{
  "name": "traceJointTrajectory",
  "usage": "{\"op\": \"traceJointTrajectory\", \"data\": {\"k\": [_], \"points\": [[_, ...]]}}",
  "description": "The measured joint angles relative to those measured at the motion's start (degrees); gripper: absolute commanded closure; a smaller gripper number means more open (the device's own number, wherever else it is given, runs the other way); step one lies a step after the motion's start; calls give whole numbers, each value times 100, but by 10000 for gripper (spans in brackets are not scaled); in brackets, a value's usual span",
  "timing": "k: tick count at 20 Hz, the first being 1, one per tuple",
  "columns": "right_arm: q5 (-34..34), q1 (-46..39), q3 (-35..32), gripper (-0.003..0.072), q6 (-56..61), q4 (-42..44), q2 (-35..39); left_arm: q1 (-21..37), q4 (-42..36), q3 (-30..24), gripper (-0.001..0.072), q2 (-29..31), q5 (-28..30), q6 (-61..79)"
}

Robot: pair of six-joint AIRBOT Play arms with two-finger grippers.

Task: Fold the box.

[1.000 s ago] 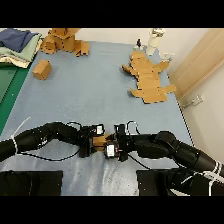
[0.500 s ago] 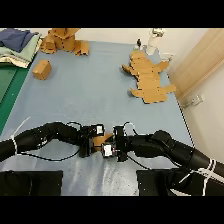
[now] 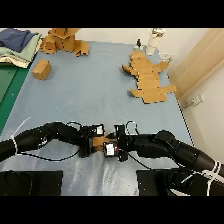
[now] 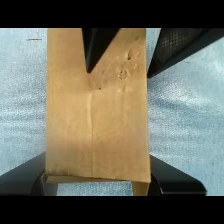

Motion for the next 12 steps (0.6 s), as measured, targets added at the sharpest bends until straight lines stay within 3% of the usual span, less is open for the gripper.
{"op": "traceJointTrajectory", "data": {"k": [5,6,7,12], "points": [[-236,0,7,353,826,-13,431,0,-7,0,117,0,-2,-4],[-387,0,11,490,1266,-22,592,0,-7,0,117,0,0,-4],[-568,0,15,690,1891,-20,772,0,-7,0,117,0,0,-7],[-1340,0,-260,686,5639,286,1432,0,-7,0,117,0,0,-7]]}}
